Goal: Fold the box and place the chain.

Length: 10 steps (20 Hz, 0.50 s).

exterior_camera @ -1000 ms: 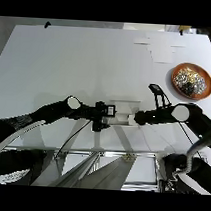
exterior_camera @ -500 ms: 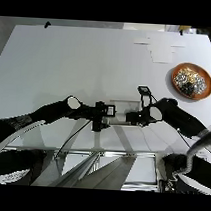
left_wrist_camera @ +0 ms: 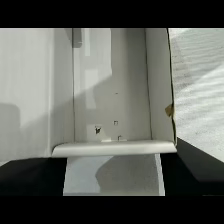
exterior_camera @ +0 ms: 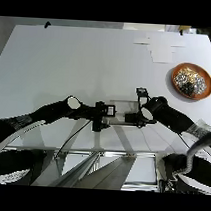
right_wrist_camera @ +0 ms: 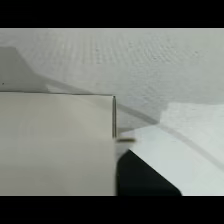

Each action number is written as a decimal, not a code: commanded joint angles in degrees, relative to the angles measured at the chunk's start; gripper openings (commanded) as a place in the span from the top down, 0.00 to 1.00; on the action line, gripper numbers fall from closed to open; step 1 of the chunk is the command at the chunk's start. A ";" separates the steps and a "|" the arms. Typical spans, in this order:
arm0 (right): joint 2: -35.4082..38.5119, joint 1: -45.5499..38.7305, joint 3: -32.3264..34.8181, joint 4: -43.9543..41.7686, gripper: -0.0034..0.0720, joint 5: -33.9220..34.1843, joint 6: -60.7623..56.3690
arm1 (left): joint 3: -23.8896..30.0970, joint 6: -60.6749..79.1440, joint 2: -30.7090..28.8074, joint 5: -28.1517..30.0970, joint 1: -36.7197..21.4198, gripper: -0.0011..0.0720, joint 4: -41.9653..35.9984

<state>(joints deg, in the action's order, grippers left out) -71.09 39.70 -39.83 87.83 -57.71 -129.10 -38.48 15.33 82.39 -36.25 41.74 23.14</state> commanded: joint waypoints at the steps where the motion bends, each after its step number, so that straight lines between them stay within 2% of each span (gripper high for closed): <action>1: -0.31 0.17 -0.09 0.92 0.94 -0.15 -0.09 | 0.02 0.09 -0.04 0.02 0.04 0.80 0.04; 4: -0.85 0.17 -0.09 0.96 0.93 -0.07 -0.07 | 0.00 0.09 -0.02 0.02 0.04 0.80 0.02; 6: -1.49 0.17 -0.09 0.96 0.79 0.09 -0.09 | 0.02 0.09 -0.04 0.02 0.04 0.80 0.02; 9: -1.95 0.17 -0.09 0.98 0.81 0.07 -0.09 | 0.02 0.09 -0.04 0.02 0.04 0.80 0.02; 10: -1.90 0.17 -0.09 0.98 0.86 0.00 -0.07 | 0.02 0.09 -0.04 0.02 0.04 0.80 0.02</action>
<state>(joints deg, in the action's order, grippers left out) -72.66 39.86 -39.97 88.68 -57.80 -129.10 -38.48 15.40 82.39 -36.25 41.76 23.14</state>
